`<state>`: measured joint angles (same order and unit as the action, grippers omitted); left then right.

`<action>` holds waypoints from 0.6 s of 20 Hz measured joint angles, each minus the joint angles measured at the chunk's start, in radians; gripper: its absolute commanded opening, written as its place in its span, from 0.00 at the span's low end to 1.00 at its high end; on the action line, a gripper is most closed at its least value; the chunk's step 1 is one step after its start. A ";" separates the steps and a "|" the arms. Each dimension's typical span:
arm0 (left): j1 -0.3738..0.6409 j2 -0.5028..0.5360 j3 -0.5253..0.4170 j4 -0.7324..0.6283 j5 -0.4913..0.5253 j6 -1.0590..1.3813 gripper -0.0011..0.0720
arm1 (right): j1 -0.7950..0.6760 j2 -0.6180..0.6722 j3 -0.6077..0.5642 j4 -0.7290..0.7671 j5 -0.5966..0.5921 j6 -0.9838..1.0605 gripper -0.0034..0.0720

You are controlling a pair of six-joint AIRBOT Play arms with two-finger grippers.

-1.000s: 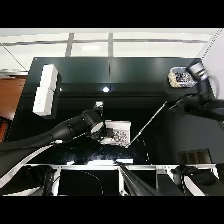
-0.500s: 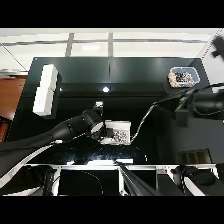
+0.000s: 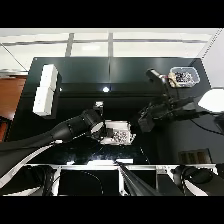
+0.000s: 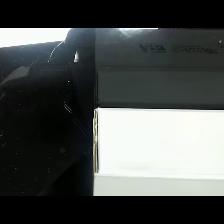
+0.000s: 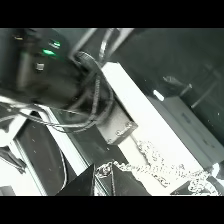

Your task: Fold the box and place the chain.

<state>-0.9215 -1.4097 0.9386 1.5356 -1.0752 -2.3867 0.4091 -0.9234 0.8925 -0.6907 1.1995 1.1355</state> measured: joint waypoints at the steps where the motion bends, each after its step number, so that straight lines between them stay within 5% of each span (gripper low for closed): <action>1: 0.000 0.000 0.000 0.000 0.000 0.000 0.06 | 0.005 -0.018 -0.003 0.003 -0.005 -0.006 0.16; 3: 0.000 0.000 0.000 0.000 0.000 0.000 0.06 | 0.010 -0.041 -0.005 0.004 -0.010 -0.014 0.71; 7: 0.000 0.000 0.000 0.000 0.000 0.000 0.06 | -0.037 -0.049 -0.007 0.001 0.045 -0.026 0.70; 12: 0.000 0.000 0.000 0.000 -0.001 0.000 0.06 | -0.264 0.032 -0.055 -0.076 0.193 -0.126 0.70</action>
<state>-0.9215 -1.4097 0.9386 1.5356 -1.0763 -2.3867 0.1452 -0.8909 0.8379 -0.7662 1.3926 1.0100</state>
